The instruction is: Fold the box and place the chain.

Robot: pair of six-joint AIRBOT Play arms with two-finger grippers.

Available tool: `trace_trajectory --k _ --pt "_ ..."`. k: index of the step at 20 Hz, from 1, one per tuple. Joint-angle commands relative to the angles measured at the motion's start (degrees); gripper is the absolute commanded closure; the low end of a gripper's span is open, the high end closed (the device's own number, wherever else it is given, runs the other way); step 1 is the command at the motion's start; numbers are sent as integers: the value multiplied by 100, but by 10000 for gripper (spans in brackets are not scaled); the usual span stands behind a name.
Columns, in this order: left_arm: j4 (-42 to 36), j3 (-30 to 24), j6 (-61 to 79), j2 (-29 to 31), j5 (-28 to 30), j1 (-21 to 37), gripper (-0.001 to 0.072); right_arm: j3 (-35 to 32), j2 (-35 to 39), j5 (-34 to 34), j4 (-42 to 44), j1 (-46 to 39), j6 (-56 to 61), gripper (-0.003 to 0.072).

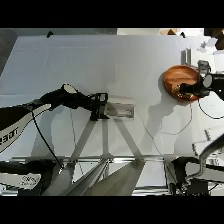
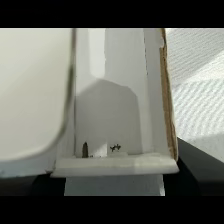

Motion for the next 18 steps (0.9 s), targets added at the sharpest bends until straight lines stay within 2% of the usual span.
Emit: trace_trajectory --k 1,2,5,10,13,15,18 --pt "0 0 2 2 0 7 317 52 -385 -315 393 -31 -2 182" --pt "2 0 2 2 0 4 317 52 -380 -350 389 -20 -4 260" --pt "0 0 0 2 0 4 317 52 -291 -334 382 -2 -26 673" --pt "2 0 2 2 0 4 317 52 459 -168 378 11 -74 677" --pt "2 0 2 2 0 4 317 35 1172 382 101 175 -431 677" --pt "2 0 0 2 0 4 317 -39 1602 758 -245 420 -579 677" --pt "0 0 0 2 0 4 317 -267 2253 1316 -326 940 -669 677"
